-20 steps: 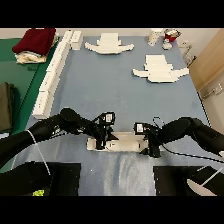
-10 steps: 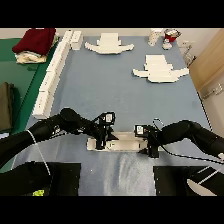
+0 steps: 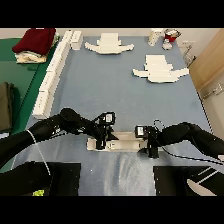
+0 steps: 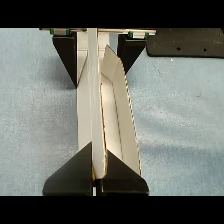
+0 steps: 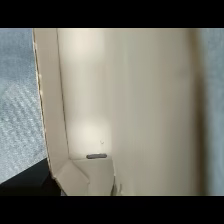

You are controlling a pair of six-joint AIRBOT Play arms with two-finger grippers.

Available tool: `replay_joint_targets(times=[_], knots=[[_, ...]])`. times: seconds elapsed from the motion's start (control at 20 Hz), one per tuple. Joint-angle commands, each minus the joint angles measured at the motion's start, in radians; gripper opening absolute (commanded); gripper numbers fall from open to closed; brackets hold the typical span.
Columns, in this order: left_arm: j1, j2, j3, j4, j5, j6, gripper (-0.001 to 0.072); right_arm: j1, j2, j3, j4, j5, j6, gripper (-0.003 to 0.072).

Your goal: Fold the box.

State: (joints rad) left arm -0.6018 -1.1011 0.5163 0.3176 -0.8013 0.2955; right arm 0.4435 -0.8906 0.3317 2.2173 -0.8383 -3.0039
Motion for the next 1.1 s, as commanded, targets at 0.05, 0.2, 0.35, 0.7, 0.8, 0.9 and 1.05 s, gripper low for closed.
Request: replay_joint_targets(times=[0.05,0.2,0.35,0.7,0.8,0.9,1.05], knots=[[0.001,0.001,0.000,0.000,0.000,0.000,0.0017,0.001,0.000,-0.003,0.001,0.007,0.002,0.0414],[0.001,0.001,0.000,0.000,0.000,0.000,0.0016,0.001,0.005,-0.003,0.002,0.007,0.002,0.0567],[0.001,0.001,0.000,0.000,0.000,0.000,0.0016,0.001,0.061,-0.003,0.003,-0.007,0.011,0.0605],[0.001,0.001,0.000,0.000,0.001,0.000,0.0016,0.001,0.074,-0.031,0.022,0.003,0.029,0.0687],[0.001,0.001,0.000,0.000,0.000,0.000,0.0016,0.001,0.062,-0.035,0.031,0.016,0.026,0.0687],[0.001,0.001,0.000,0.000,0.000,0.000,0.0016,0.001,0.055,-0.036,0.033,0.027,0.018,0.0686],[0.000,0.001,0.000,0.000,0.000,0.000,0.0016,0.016,0.048,-0.036,0.035,0.040,0.010,0.0680]])
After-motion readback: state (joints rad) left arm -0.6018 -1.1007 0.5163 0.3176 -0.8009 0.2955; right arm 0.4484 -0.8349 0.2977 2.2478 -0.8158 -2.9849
